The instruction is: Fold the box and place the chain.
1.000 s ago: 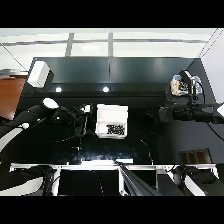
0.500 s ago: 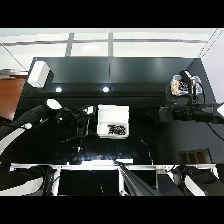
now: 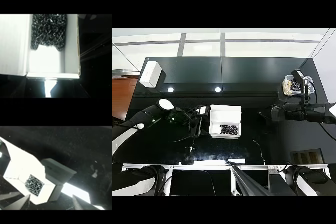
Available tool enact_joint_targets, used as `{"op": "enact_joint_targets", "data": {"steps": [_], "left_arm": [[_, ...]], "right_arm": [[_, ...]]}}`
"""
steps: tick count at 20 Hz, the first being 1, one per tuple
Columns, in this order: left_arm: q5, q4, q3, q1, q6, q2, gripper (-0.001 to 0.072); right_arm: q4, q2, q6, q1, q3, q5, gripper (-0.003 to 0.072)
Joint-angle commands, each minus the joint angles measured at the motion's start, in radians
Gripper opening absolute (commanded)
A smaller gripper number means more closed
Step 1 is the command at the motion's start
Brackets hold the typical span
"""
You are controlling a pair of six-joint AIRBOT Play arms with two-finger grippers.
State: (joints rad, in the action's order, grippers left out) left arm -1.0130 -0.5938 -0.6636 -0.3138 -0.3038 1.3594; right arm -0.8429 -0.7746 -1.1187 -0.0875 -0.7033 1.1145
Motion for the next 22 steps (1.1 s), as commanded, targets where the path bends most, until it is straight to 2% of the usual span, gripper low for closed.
{"op": "enact_joint_targets", "data": {"steps": [1, 2, 3, 4, 8, 18, 22], "left_arm": [[0.001, 0.0, -0.001, 0.0, -0.001, 0.001, 0.0606], [0.005, 0.0, -0.001, -0.001, 0.002, 0.001, 0.0552], [0.018, -0.003, -0.001, -0.008, 0.012, 0.001, 0.045], [0.029, -0.015, -0.001, -0.019, 0.021, 0.001, 0.0434], [0.039, -0.077, -0.001, -0.062, 0.032, 0.001, 0.0434], [0.073, -0.052, -0.001, -0.054, 0.061, 0.001, 0.0434], [0.074, -0.052, -0.001, -0.054, 0.063, 0.001, 0.0434]], "right_arm": [[0.0, 0.001, 0.0, 0.0, 0.0, 0.0, 0.0613], [0.0, 0.001, 0.0, 0.0, 0.0, 0.0, 0.0613], [0.0, 0.001, 0.0, 0.0, 0.0, 0.0, 0.0613], [0.0, 0.001, 0.0, 0.0, 0.0, -0.001, 0.0613], [0.0, 0.001, 0.0, 0.0, 0.0, -0.02, 0.0613], [-0.005, -0.005, -0.008, 0.0, 0.0, -0.037, 0.0613], [-0.025, -0.071, -0.019, 0.0, 0.0, -0.077, 0.0613]]}}
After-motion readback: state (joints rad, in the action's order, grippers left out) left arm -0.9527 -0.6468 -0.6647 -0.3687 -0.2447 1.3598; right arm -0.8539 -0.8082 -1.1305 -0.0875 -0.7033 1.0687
